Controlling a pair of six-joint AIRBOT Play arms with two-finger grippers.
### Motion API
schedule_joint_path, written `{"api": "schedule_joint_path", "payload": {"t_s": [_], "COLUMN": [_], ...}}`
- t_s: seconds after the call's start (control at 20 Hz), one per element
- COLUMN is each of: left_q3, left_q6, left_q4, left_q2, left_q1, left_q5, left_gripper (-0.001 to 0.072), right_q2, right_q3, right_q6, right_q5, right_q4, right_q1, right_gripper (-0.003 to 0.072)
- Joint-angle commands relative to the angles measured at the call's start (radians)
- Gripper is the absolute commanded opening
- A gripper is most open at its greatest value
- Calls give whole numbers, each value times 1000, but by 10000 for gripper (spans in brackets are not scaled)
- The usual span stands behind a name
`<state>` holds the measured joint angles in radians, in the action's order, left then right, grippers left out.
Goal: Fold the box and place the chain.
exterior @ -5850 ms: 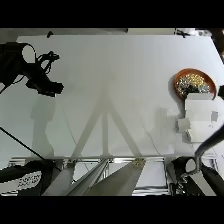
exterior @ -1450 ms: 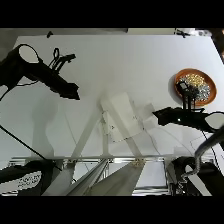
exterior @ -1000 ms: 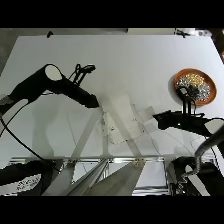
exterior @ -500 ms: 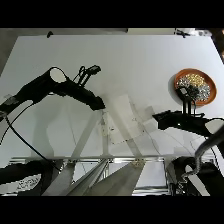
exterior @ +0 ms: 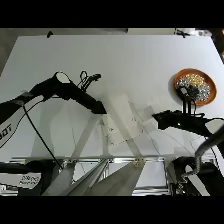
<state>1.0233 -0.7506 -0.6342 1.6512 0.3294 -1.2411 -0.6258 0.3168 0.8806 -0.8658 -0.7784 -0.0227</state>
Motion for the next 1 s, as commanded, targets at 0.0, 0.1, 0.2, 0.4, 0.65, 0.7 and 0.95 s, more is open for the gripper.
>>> {"api": "schedule_joint_path", "payload": {"t_s": [0.0,0.1,0.2,0.4,0.65,0.7,0.95], "left_q3": [-1,-1,-1,-1,-1,-1,-1], "left_q6": [62,96,122,172,201,201,208], "left_q4": [103,143,155,150,151,150,60], "left_q2": [75,92,99,99,95,89,-45], "left_q1": [-1,9,35,112,140,140,146], "left_q5": [-41,-41,-38,-29,-19,-16,54], "left_gripper": [529,525,497,321,3,2,0], "right_q2": [1,1,1,1,1,2,55], "right_q3": [0,0,0,0,0,0,19], "right_q6": [0,0,0,0,1,1,2], "right_q5": [-1,-1,0,0,-4,-8,-50], "right_q4": [1,1,1,1,6,11,30], "right_q1": [-1,-1,-1,-1,-1,-1,-1], "right_gripper": [17,17,17,17,18,18,49]}}
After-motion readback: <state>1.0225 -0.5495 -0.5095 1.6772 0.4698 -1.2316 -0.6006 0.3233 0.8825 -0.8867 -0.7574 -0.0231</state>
